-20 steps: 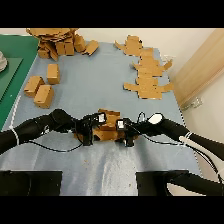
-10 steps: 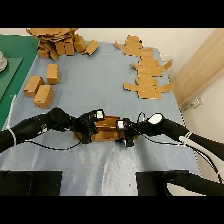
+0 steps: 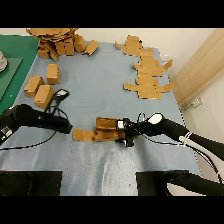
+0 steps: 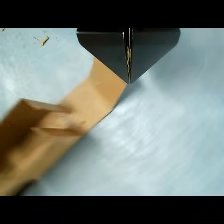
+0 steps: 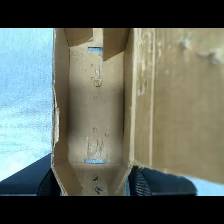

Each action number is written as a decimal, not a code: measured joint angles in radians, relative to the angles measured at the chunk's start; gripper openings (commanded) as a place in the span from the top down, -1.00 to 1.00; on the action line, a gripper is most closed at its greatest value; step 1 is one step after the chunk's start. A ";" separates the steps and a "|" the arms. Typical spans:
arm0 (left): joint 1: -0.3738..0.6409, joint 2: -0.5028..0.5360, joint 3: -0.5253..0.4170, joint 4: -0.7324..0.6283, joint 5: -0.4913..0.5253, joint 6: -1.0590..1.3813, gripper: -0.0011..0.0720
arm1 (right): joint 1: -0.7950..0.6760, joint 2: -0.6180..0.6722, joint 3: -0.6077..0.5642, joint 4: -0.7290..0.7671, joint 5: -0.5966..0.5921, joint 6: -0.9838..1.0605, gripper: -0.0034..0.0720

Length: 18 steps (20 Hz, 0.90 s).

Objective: Fold the box.

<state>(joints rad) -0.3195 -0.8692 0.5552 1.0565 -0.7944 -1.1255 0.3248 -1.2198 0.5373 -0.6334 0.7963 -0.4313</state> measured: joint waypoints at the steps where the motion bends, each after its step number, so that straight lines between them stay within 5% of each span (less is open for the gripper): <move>1: 0.036 0.011 -0.029 0.029 -0.025 -0.122 0.93 | 0.000 0.000 0.000 0.000 0.000 0.000 -0.37; 8: 0.056 -0.028 -0.158 -0.222 0.002 -0.278 0.93 | 0.000 0.000 0.000 0.000 0.000 0.000 -0.37; 18: -0.041 -0.196 -0.175 -0.653 0.178 0.007 0.93 | 0.000 0.000 0.000 0.001 0.007 0.000 -0.37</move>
<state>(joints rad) -0.3603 -1.0653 0.3805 0.4034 -0.6163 -1.1187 0.3248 -1.2201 0.5373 -0.6327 0.8036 -0.4309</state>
